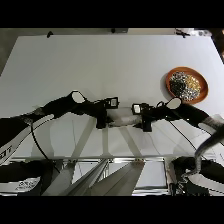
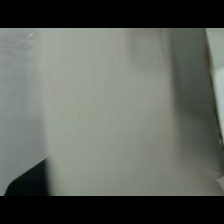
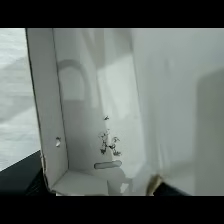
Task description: Fold the box and place the chain.
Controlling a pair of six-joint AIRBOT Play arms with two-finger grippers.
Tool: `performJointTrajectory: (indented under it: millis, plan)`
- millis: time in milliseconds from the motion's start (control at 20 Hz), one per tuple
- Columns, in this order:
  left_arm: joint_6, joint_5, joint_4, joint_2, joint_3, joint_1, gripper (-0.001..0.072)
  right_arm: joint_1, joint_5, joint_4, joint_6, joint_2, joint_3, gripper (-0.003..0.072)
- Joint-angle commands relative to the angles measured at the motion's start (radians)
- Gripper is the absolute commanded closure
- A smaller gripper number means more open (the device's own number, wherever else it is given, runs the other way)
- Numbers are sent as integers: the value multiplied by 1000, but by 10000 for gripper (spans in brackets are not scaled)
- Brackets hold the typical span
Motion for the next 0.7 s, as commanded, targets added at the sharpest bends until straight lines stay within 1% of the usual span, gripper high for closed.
performJointTrajectory:
  millis: [0, 100, 150, 200, 250, 300, 500, 550, 600, 650]
  plan:
    - [-9, -16, 4, 49, 1, 13, 404, -1, -29, -27, 0, 1, -1, 133]
    - [-47, -16, 34, 101, 2, 37, 269, 0, -29, -24, 0, 1, -1, 133]
    - [-79, -16, 53, 127, 2, 50, 184, 0, -31, -25, 0, 1, -1, 133]
    - [-114, -16, 76, 153, 1, 65, 117, 0, -30, -24, 0, 1, -1, 133]
    - [-151, -25, 109, 180, 2, 82, 100, -1, -30, -24, 0, 1, -1, 133]
    - [-179, -40, 139, 205, 2, 99, 66, -1, -31, -24, 0, 1, -1, 133]
    - [-292, -120, 214, 322, 2, 168, 68, 0, -30, -24, 0, 1, -1, 133]
    - [-300, -143, 217, 350, 2, 177, 86, 0, -30, -24, 0, 1, -1, 133]
    - [-321, -168, 217, 377, 1, 180, 148, -1, -30, -24, 0, 1, -1, 133]
    - [-343, -206, 216, 401, 1, 179, 349, -1, -30, -24, 0, 1, -1, 133]
